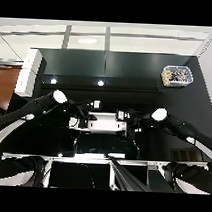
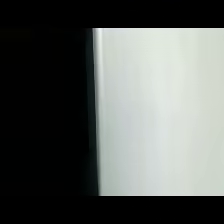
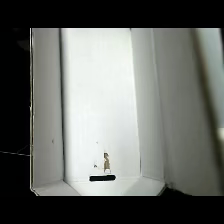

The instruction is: Fold the box and place the chain.

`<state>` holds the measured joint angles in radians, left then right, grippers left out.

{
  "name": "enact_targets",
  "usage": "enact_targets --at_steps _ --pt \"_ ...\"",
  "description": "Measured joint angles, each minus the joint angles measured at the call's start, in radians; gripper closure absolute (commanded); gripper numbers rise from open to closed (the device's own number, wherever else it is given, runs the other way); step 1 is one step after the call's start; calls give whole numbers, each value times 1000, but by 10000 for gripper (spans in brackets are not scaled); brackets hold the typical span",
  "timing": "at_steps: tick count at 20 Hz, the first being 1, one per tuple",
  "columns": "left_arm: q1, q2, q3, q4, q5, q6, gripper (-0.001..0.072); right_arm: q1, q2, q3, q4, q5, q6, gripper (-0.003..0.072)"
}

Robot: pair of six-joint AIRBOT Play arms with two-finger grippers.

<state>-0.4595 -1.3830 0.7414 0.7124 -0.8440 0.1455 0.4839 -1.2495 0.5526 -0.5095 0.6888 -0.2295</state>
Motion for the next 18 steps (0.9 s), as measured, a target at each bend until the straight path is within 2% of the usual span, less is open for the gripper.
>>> enact_targets --at_steps 18 --pt "0 0 0 0 1 0 681 31 -24 0 -43 -59 51 -23"
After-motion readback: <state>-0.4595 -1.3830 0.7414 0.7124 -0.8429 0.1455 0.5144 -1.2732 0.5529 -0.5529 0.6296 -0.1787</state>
